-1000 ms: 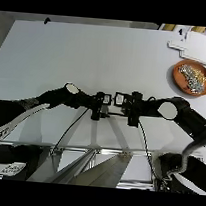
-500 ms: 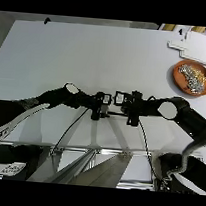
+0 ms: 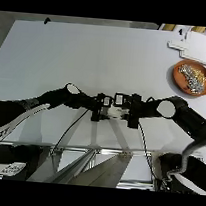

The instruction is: Fold the box and place the chain.

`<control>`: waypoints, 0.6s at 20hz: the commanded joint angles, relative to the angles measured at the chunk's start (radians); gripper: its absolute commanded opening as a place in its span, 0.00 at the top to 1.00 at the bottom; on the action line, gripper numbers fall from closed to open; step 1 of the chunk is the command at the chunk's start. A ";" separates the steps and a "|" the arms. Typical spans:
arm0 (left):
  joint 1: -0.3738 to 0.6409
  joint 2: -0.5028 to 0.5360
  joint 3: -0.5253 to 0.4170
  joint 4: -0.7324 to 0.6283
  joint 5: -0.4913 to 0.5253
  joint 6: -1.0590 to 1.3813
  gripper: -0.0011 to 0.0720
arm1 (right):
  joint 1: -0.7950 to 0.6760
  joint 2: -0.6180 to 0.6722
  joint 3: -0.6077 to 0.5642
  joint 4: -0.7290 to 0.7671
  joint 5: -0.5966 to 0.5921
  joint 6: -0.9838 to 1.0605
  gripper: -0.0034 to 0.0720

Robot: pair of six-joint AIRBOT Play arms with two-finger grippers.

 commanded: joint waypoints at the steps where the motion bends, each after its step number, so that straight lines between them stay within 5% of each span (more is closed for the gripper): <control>1: 0.001 0.000 0.000 -0.004 0.014 -0.005 0.78 | 0.000 0.014 -0.001 0.030 0.028 -0.001 0.51; 5: 0.001 0.000 0.000 -0.004 0.014 -0.005 0.78 | 0.000 0.063 -0.001 0.036 0.027 -0.001 0.52; 8: 0.001 0.000 0.000 -0.004 0.014 -0.005 0.78 | 0.000 0.060 -0.001 0.035 0.022 0.000 0.89; 12: 0.001 0.000 0.000 -0.004 0.014 -0.005 0.78 | 0.000 0.029 -0.001 0.031 0.016 0.006 0.93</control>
